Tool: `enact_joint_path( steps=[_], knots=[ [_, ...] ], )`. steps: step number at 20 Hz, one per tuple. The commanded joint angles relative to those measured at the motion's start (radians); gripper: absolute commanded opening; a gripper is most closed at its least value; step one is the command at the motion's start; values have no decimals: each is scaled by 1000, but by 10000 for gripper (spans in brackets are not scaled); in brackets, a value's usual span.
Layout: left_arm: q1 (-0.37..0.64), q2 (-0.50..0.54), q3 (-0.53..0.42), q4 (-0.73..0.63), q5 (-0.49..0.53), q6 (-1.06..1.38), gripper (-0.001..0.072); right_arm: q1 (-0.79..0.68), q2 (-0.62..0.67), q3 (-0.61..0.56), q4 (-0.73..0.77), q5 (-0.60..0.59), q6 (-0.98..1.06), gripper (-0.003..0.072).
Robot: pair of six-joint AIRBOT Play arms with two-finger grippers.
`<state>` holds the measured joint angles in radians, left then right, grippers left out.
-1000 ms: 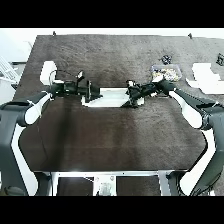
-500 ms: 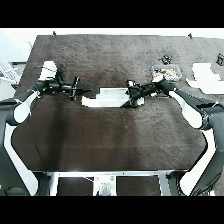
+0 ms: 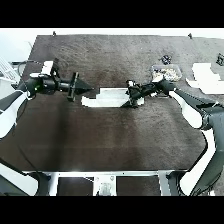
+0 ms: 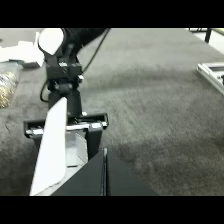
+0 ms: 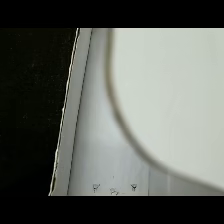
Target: Fold the box and place the chain.
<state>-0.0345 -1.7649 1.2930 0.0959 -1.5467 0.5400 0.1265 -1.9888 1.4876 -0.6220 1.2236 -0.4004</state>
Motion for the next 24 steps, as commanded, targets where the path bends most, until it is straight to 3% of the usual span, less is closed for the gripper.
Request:
enact_joint_path(
  steps=[1, 6, 12, 19, 24],
  knots=[
    [-79, 37, -82, 42, 124, 19, 17, 1, 0, 0, 0, 0, 0, 585],
    [-183, 37, -82, 108, 288, 19, 18, 1, 0, 0, 0, 0, 0, 585],
    [-208, 36, -63, -22, 562, 56, 18, 1, 0, 0, 0, 0, 0, 585],
    [-208, -108, 128, -32, 602, -37, 18, 1, 0, 0, 0, 0, 0, 585],
    [-208, -129, 150, -28, 644, -63, 19, 1, 0, 0, 0, 0, 0, 585]
  ],
)
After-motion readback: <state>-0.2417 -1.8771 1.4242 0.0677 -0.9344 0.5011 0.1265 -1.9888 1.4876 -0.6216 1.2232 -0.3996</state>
